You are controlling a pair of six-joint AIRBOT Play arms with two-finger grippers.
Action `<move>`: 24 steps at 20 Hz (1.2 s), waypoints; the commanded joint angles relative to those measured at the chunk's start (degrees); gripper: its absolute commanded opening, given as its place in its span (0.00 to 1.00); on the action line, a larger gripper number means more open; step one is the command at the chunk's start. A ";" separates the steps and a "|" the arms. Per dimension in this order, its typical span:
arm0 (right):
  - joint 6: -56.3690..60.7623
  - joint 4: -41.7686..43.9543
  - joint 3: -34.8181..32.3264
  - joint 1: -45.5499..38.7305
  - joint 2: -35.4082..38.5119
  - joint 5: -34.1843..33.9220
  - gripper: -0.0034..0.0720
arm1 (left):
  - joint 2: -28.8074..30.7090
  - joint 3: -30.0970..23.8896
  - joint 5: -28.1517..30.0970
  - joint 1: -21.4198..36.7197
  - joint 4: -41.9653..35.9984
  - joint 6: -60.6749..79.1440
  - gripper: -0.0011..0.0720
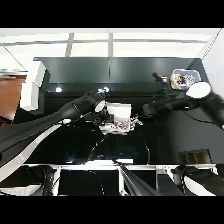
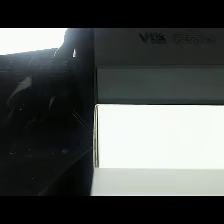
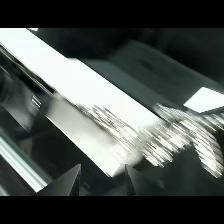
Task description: Fold the box and place the chain.
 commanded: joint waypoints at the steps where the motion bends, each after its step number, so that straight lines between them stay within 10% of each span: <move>1: -2.73 -10.27 -3.32 -7.63 7.98 3.02 0.48 | -0.04 -0.02 0.07 0.00 0.02 0.02 0.05; 2: -4.50 -10.67 -6.51 -7.74 9.99 -1.33 0.48 | -0.04 -0.02 0.04 0.00 0.02 0.02 0.05; 4: -5.42 -10.80 -13.20 -6.82 10.64 -10.60 0.99 | -0.04 -0.02 0.07 0.00 0.02 0.00 0.05; 9: -31.45 -10.36 -21.35 2.29 8.79 -27.56 0.99 | -0.07 -0.02 0.24 0.00 0.02 0.02 0.05; 15: -69.83 1.33 -21.03 7.50 3.26 -28.20 0.98 | -0.07 -0.02 0.26 0.00 0.00 0.02 0.05; 24: -76.11 4.92 -15.80 5.11 -6.56 -31.45 0.98 | -0.07 -0.02 0.26 0.00 0.02 0.00 0.05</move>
